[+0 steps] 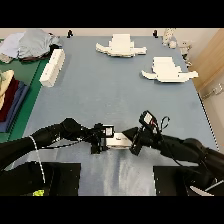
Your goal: Fold the box.
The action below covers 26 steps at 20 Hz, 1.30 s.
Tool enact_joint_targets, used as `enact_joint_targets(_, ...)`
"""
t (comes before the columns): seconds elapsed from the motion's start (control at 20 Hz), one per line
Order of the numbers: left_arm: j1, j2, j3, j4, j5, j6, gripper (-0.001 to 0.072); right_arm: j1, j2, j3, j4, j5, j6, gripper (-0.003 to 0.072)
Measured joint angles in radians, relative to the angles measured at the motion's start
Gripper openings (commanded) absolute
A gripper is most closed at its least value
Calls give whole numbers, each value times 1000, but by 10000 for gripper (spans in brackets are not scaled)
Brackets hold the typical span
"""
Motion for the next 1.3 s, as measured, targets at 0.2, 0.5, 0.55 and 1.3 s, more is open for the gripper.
enact_joint_targets(0.2,0,0,0,0,0,0,420,-211,-117,226,-365,-207,203,4)
enact_joint_targets(0.5,0,0,0,0,0,0,420,-476,-450,600,-701,-651,579,4)
enact_joint_targets(0.55,0,0,0,0,0,0,420,-501,-496,637,-721,-706,623,4)
enact_joint_targets(1.3,83,235,31,224,-5,-399,420,-566,-664,734,-792,-870,768,4)
